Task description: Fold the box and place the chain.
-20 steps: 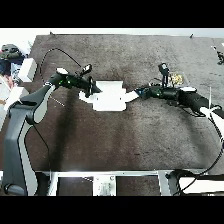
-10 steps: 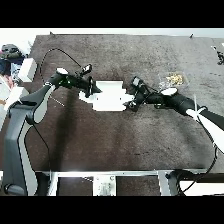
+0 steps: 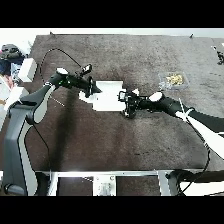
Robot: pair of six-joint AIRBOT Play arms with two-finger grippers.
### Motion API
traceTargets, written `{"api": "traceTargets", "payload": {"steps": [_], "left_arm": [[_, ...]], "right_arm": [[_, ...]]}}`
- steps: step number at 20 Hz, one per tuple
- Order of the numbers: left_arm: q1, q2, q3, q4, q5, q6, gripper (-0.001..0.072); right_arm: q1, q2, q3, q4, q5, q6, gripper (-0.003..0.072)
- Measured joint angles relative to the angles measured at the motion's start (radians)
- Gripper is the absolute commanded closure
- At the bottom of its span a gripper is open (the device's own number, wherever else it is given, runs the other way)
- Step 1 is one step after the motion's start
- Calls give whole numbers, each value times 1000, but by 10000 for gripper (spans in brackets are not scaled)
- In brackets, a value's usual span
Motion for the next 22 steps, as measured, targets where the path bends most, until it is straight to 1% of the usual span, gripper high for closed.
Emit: {"api": "traceTargets", "payload": {"steps": [5, 9, 10, 11, 14, 22], "left_arm": [[0, 0, 0, 0, 0, 0, 696], [0, 0, 0, 0, 0, 0, 696], [0, 0, 0, 0, 0, 0, 696], [0, 0, 0, 0, 0, 0, 696], [0, 0, 0, -1, 1, 0, 696], [0, 0, 0, -1, 1, 0, 696]], "right_arm": [[13, -2, 22, -7, -83, 24, 11], [-3, 29, 62, -6, -72, 58, 9], [-7, 32, 75, -5, -65, 65, -21], [-14, 31, 89, -5, -60, 74, -21], [-42, 4, 139, -5, -27, 91, -21], [-111, -83, 276, -5, 135, 103, -28]]}}
